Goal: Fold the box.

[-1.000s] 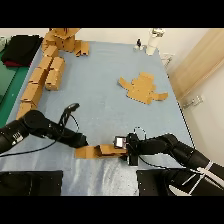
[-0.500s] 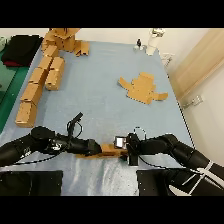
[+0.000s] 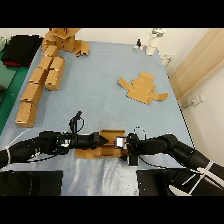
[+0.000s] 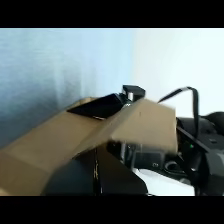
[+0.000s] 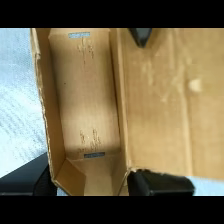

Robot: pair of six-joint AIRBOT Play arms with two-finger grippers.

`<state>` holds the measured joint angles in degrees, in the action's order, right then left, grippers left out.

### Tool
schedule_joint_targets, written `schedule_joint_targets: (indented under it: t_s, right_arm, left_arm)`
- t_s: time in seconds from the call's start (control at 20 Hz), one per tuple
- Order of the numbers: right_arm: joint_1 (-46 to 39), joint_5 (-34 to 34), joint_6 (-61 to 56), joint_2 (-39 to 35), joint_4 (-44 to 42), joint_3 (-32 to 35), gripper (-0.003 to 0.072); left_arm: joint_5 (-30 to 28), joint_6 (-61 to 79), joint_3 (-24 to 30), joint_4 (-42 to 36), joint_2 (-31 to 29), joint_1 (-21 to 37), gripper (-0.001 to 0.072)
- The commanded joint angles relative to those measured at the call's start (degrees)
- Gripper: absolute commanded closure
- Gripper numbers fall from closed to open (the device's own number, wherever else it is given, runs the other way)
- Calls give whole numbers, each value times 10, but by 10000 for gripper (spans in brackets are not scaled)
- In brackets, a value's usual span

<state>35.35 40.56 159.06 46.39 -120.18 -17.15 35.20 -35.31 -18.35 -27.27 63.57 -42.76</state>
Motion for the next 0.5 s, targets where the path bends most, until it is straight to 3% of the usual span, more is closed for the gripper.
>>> schedule_joint_targets:
  t_s: [0.0, 0.45]
  right_arm:
    - [0, 0, 0, 0, 0, 0, 188]
    - [0, 0, 0, 0, 0, 0, 188]
  left_arm:
    - [-41, 15, -8, -14, 27, -8, 699]
    - [-67, -45, -40, 95, 30, -7, 699]
